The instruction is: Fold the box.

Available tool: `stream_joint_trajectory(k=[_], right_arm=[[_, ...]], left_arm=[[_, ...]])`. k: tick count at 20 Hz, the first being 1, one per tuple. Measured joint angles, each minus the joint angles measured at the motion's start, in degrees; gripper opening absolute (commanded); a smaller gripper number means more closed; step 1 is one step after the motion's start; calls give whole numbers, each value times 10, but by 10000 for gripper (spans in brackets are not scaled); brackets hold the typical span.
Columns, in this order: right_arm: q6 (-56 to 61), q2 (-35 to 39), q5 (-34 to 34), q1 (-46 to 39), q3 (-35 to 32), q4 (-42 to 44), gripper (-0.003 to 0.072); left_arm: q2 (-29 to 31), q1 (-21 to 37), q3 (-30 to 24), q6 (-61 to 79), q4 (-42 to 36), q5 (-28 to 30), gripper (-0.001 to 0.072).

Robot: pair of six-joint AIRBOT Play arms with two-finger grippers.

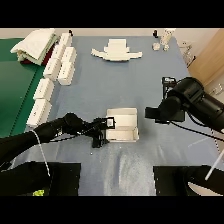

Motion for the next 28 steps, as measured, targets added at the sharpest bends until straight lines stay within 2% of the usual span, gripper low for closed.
stream_joint_trajectory(k=[4, 8, 13, 17, 20, 25, 28], right_arm=[[-96, -27, 61, -92, 0, 108, 0], [-223, -63, 125, -175, 0, 255, 0], [-373, -128, 154, -236, 0, 410, 0], [-480, -172, 149, -248, 1, 501, 0], [-550, -186, 115, -249, 2, 541, 0], [-657, -188, 46, -220, 2, 563, 0], [-708, -170, 37, -185, 2, 555, -1]], left_arm=[[0, 0, 0, 6, -1, -13, 511], [0, 0, 0, 15, -1, -18, 511], [-3, 0, -2, 18, -2, -19, 511], [-10, 0, -2, 18, -4, -23, 511], [-12, 0, -2, 19, -4, -24, 511], [-14, 1, -2, 19, -3, -25, 511], [-14, 1, -2, 19, -2, -25, 511]])
